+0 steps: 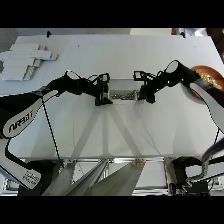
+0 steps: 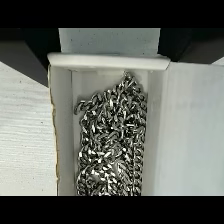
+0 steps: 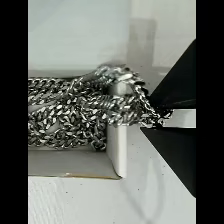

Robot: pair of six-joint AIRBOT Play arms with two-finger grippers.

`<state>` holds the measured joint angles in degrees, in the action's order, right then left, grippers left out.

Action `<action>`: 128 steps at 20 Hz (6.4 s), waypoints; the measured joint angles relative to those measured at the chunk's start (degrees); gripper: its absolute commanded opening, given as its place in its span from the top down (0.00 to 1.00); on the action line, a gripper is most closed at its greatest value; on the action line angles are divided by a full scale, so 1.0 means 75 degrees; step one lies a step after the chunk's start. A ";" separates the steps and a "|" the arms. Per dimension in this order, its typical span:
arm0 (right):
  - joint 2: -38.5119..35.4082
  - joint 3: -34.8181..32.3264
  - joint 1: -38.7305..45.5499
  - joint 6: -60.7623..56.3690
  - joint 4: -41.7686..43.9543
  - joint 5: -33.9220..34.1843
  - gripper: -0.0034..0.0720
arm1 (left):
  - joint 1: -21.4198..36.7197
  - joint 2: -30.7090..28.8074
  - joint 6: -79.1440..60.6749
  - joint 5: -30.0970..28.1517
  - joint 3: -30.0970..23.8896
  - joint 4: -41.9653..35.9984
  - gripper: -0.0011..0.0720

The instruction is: Fold the box and place the chain.

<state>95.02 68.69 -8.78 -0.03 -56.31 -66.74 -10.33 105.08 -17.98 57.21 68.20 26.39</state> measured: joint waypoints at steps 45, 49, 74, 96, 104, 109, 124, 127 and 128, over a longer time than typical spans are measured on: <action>0.0443 0.1891 0.0169 -0.5202 0.2282 0.0423 0.50 | 0.0000 0.0000 0.0003 0.0006 0.0000 0.0000 0.52; 0.0627 0.1967 -0.0076 -0.4555 0.2235 -0.0487 0.51 | 0.0000 0.0003 0.0000 0.0006 0.0000 0.0000 0.52; 0.0189 0.1990 -0.1781 -0.4086 -0.0726 -0.0938 0.57 | 0.0000 0.0000 0.0006 0.0003 0.0000 -0.0003 0.52; -0.0315 0.1594 -0.2323 -0.4010 -0.2040 0.0472 0.58 | 0.0000 0.0000 0.0000 0.0003 0.0000 0.0000 0.52; -0.0329 0.1105 -0.2323 -0.4167 -0.1988 0.0490 0.50 | 0.0000 0.0003 -0.0006 0.0003 0.0000 0.0003 0.52; -0.0321 0.1043 -0.2361 -0.4214 -0.1836 0.0379 0.41 | 0.0000 0.0003 -0.0006 0.0003 0.0000 0.0003 0.52; -0.1046 0.1032 -0.2384 -0.4919 -0.1582 0.0612 0.94 | -0.0003 0.0003 0.0006 0.0015 0.0000 -0.0003 0.52; -0.1017 0.1032 -0.2139 -0.5893 -0.0877 0.0685 0.94 | -0.0003 0.0003 0.0003 0.0006 0.0000 -0.0006 0.52; -0.0947 0.1029 -0.2025 -0.6169 -0.0498 0.0694 0.94 | -0.0003 0.0003 0.0003 0.0006 0.0000 -0.0003 0.52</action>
<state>87.92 76.40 -23.97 -46.30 -60.05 -61.54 -10.35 105.10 -17.96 57.25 68.20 26.37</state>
